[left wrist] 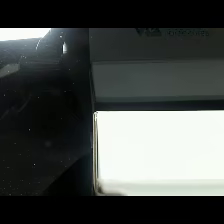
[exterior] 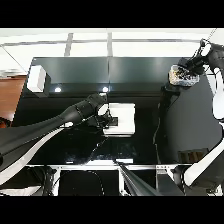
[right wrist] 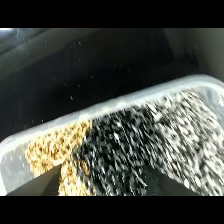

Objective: Fold the box and place the chain.

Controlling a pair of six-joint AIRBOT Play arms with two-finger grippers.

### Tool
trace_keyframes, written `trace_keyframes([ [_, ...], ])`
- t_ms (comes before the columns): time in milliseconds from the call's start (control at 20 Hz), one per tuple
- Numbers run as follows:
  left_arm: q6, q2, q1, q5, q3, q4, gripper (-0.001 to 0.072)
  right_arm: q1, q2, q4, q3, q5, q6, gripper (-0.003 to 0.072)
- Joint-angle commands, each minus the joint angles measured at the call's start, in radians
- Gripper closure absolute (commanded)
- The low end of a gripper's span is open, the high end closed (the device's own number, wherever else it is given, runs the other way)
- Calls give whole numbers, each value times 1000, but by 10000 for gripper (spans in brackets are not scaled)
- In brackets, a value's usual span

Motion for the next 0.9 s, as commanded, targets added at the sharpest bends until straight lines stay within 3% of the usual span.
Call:
trace_keyframes([
  [0,0,0,0,-8,0,-1,677,-5,-36,4,31,-13,-4,166],
  [50,0,0,0,-12,0,-1,677,-5,-38,2,31,6,-5,198],
  [250,0,0,0,-19,0,0,677,-9,-40,-56,31,131,-5,206],
  [300,0,0,0,-20,0,0,677,-13,-37,-51,32,154,-5,473],
  [350,0,0,0,-22,0,-1,677,-14,-29,-49,32,169,-5,591],
  [400,0,0,0,-22,0,-1,677,-14,-16,-48,32,172,-6,623],
  [500,0,0,0,-22,0,-1,677,-14,34,-49,32,161,-19,665],
  [850,0,0,0,-21,0,0,676,-14,285,-39,31,114,-211,665],
])
